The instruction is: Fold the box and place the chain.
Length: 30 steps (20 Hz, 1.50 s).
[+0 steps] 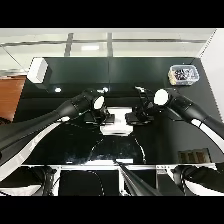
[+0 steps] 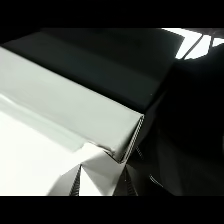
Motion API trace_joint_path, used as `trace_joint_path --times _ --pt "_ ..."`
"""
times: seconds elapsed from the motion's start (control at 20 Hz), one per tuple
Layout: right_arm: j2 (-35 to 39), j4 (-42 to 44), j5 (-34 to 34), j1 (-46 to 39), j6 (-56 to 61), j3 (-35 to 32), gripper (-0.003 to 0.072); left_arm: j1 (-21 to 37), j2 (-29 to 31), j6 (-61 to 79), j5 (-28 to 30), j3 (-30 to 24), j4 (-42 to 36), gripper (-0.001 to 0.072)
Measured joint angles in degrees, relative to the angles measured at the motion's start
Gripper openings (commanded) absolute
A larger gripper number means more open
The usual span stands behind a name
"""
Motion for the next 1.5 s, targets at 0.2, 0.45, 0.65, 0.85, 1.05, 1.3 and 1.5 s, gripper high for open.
trace_joint_path --times 0.2,0.45,0.65,0.85,1.05,1.3,1.5 --pt "-0.17 -1.90 -0.46 2.12 4.31 1.01 0.0229 0.02 0.00 0.09 -0.04 0.00 0.02 0.0025" --pt "-0.28 -4.00 -1.07 3.85 7.58 1.31 0.0229 0.04 0.00 0.09 -0.33 0.00 0.11 0.0025" --pt "-0.90 -6.86 -1.22 5.22 10.45 1.40 0.0229 0.04 0.00 0.04 -0.04 0.00 0.02 0.0026" --pt "-2.12 -8.50 -0.94 5.99 12.37 2.12 0.0229 0.04 0.00 -0.07 0.13 0.00 -0.09 0.0026" --pt "-4.90 -12.17 1.29 7.30 16.37 4.83 0.0229 0.04 0.00 -0.07 0.20 0.00 -0.11 0.0025" --pt "-8.98 -17.64 6.51 10.27 24.46 8.83 0.0229 0.04 0.00 0.00 0.17 0.00 -0.11 0.0025" --pt "-10.69 -19.87 6.97 12.57 30.64 9.77 0.0229 0.04 0.00 0.07 0.09 0.00 -0.11 0.0025"
